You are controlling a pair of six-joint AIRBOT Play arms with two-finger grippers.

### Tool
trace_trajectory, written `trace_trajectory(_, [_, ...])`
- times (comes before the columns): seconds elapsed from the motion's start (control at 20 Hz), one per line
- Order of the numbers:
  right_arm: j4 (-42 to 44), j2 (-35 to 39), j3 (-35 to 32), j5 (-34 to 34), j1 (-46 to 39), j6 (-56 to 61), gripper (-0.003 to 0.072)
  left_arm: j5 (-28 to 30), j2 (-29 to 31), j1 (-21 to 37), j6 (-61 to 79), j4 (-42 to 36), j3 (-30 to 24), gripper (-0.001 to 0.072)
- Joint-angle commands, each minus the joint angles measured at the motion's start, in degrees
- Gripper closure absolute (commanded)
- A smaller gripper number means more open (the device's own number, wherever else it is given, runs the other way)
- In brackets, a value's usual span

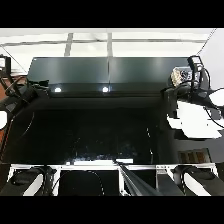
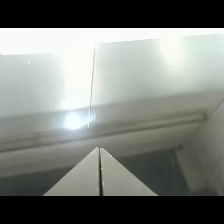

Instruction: Fold the box and place the chain.

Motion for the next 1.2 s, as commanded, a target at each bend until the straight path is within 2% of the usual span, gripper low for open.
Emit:
trace_trajectory(0.0, [-18.9,0.0,0.1,4.3,-2.5,14.6,-0.0034,0.6,-0.1,0.0,-0.1,-2.7,0.0,0.0621])
trace_trajectory(0.05, [-27.6,0.0,0.2,4.3,-5.8,23.5,-0.0034,-1.6,-0.1,0.0,-0.1,-2.7,0.0,0.0346])
trace_trajectory(0.1, [-33.9,0.0,0.4,4.6,-9.9,28.9,-0.0034,-3.8,-0.1,0.0,-0.1,-2.7,0.0,0.0006])
trace_trajectory(0.2, [-38.1,-0.1,0.8,4.3,-21.4,31.4,-0.0034,-7.1,-0.3,0.0,-0.3,-2.6,0.0,0.0])
trace_trajectory(0.3, [-35.9,-1.1,2.3,4.1,-34.4,31.4,-0.0034,-8.7,-0.7,0.0,-0.3,-2.6,0.0,0.0])
trace_trajectory(0.4, [-28.7,-3.3,5.2,3.9,-46.3,28.0,-0.0034,-9.2,-1.6,0.0,-0.4,-2.7,0.0,0.0])
trace_trajectory(0.55, [-14.4,-9.4,10.1,7.3,-58.1,14.2,-0.0034,-9.4,-3.3,0.0,-1.5,-2.8,0.0,0.0])
trace_trajectory(0.65, [-10.9,-14.2,12.4,10.9,-61.1,9.0,-0.0034,-9.4,-4.5,0.0,-1.5,-2.8,0.0,0.0])
trace_trajectory(0.85, [-10.2,-23.5,17.3,17.1,-61.5,-0.2,-0.0034,-9.4,-6.6,0.0,-1.4,-2.7,0.0,0.0])
trace_trajectory(1.15, [-7.7,-29.9,19.7,20.7,-60.9,-15.2,-0.0034,-9.4,-8.6,0.0,-1.5,-2.8,0.0,0.0])
